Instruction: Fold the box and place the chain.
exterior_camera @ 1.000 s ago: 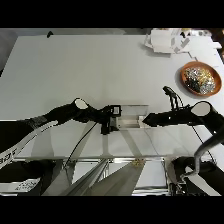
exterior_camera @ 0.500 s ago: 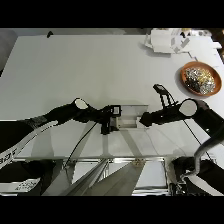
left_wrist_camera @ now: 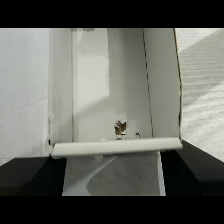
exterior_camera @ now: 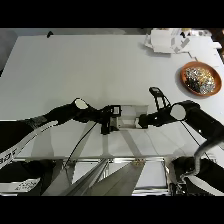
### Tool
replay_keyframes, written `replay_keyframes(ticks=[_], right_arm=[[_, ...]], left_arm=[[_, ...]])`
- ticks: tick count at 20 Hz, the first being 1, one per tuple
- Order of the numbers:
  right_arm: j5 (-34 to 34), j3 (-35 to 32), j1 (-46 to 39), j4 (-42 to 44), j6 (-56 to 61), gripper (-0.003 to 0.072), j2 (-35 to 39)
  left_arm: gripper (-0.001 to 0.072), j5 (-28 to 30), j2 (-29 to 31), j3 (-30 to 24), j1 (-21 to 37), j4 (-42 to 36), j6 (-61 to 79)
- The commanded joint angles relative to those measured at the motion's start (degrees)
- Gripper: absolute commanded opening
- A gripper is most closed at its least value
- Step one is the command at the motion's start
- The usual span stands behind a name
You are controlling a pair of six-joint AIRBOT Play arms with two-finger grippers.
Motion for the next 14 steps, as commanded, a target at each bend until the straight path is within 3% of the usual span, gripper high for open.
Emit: replay_keyframes(ticks=[1, 4, 8, 14], right_arm=[[-0.22, 2.16, 3.17, -5.42, 6.23, 0.0454, -3.15], [0.59, 6.12, 4.94, -10.97, 11.34, 0.0395, -5.46], [4.94, 8.2, 7.08, -15.74, 15.5, 0.0395, -8.81], [4.17, 8.15, 8.94, -16.52, 18.99, 0.0337, -9.33]], left_arm=[[0.0141, 0.0, 0.04, 0.02, 0.04, 0.0, 0.0], [0.0141, 0.0, 0.04, 0.02, 0.04, 0.0, 0.0], [0.0141, 0.0, 0.04, 0.02, 0.04, 0.0, 0.0], [0.0141, 0.0, 0.04, 0.02, 0.04, 0.0, 0.0]])
